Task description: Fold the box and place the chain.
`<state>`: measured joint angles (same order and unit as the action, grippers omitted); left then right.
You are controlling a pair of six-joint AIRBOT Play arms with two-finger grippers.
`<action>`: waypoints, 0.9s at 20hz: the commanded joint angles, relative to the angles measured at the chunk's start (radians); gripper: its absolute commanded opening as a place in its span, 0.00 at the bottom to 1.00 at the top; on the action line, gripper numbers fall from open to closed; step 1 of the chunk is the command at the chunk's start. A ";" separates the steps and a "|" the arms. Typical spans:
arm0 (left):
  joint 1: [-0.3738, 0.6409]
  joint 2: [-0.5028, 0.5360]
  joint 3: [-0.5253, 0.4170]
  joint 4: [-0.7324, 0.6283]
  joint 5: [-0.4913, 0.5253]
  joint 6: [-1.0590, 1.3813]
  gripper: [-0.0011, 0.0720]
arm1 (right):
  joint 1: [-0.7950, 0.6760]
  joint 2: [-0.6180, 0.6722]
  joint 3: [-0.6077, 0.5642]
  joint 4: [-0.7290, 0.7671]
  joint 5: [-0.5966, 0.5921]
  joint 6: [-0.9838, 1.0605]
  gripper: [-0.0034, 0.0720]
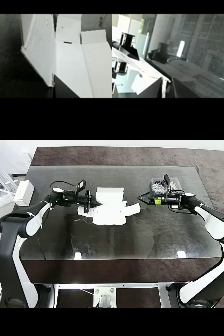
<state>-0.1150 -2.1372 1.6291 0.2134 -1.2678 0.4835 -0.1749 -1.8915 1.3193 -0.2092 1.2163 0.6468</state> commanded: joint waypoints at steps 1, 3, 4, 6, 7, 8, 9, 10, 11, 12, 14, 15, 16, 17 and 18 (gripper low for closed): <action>0.000 -0.002 -0.002 0.038 0.002 0.020 0.03 | 0.001 -0.001 -0.002 0.000 0.000 -0.022 0.24; 0.000 -0.003 -0.002 0.050 0.003 0.022 0.04 | 0.001 -0.001 -0.002 0.000 0.001 -0.024 0.24; -0.001 -0.003 -0.002 0.050 0.002 0.022 0.04 | 0.001 -0.001 -0.002 0.000 0.001 -0.029 0.24; 0.000 -0.009 -0.002 0.048 0.002 0.022 0.04 | 0.001 -0.001 -0.002 -0.001 0.001 -0.031 0.24; -0.001 -0.013 -0.002 0.045 0.001 0.022 0.04 | 0.001 -0.001 -0.003 -0.001 0.001 -0.031 0.24; 0.000 -0.015 -0.002 0.041 -0.001 0.022 0.04 | 0.001 -0.001 -0.005 0.000 0.000 -0.031 0.24; 0.000 -0.016 -0.002 0.041 -0.005 0.021 0.04 | 0.001 -0.001 -0.005 -0.001 0.000 -0.032 0.24; 0.000 -0.016 -0.002 0.041 -0.004 0.021 0.04 | 0.001 -0.001 -0.005 0.000 0.000 -0.039 0.24; 0.000 -0.016 -0.002 0.042 -0.002 0.021 0.04 | 0.001 -0.001 -0.005 0.000 0.000 -0.039 0.24; 0.000 -0.017 -0.002 0.042 0.000 0.022 0.04 | 0.001 -0.001 -0.005 0.000 0.000 -0.039 0.24; 0.000 -0.021 -0.002 0.045 0.001 0.022 0.04 | 0.001 -0.001 -0.005 0.000 0.000 -0.039 0.24; 0.000 -0.023 -0.002 0.045 0.001 0.023 0.04 | 0.001 -0.001 -0.005 0.000 0.000 -0.039 0.24; 0.000 -0.023 -0.002 0.046 0.001 0.023 0.04 | 0.001 -0.001 -0.005 0.000 0.000 -0.040 0.24; 0.000 -0.024 -0.002 0.052 0.001 0.023 0.04 | 0.001 -0.001 -0.005 0.000 0.000 -0.040 0.24; 0.000 -0.024 -0.002 0.064 0.001 0.024 0.04 | 0.001 -0.001 -0.005 0.000 0.000 -0.040 0.24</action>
